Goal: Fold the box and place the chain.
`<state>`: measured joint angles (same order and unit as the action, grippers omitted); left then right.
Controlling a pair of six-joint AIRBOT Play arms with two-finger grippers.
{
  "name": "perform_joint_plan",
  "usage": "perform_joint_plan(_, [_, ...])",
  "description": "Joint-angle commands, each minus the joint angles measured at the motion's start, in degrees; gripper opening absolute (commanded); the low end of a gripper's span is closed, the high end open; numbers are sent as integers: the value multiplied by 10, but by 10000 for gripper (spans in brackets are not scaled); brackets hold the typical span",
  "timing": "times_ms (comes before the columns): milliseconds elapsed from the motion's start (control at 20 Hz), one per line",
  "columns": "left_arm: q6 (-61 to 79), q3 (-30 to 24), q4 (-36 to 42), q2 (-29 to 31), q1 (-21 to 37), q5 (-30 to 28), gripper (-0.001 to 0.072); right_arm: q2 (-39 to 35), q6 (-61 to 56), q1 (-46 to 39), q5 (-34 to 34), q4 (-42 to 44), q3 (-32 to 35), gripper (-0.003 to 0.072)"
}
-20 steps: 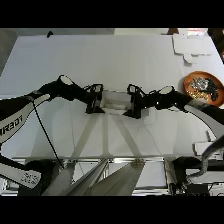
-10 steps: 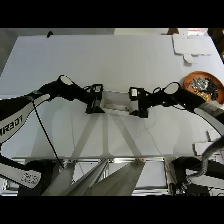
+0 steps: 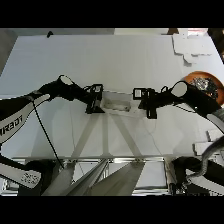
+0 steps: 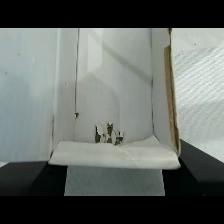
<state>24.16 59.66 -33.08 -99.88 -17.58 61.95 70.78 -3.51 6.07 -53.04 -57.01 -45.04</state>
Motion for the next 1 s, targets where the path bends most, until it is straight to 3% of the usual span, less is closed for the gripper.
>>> perform_joint_plan(0, [0,0,0,0,0,0,375,-28,-75,0,-18,74,-1,9])
perform_joint_plan(200, [0,0,0,0,0,0,375,-19,-85,0,20,253,-1,5])
perform_joint_plan(600, [0,0,0,0,0,0,375,92,-71,0,211,446,-1,4])
perform_joint_plan(700, [0,0,0,0,0,0,375,93,-65,0,246,464,-1,4])
perform_joint_plan(950, [0,0,0,0,0,0,375,107,-72,0,245,445,-1,4])
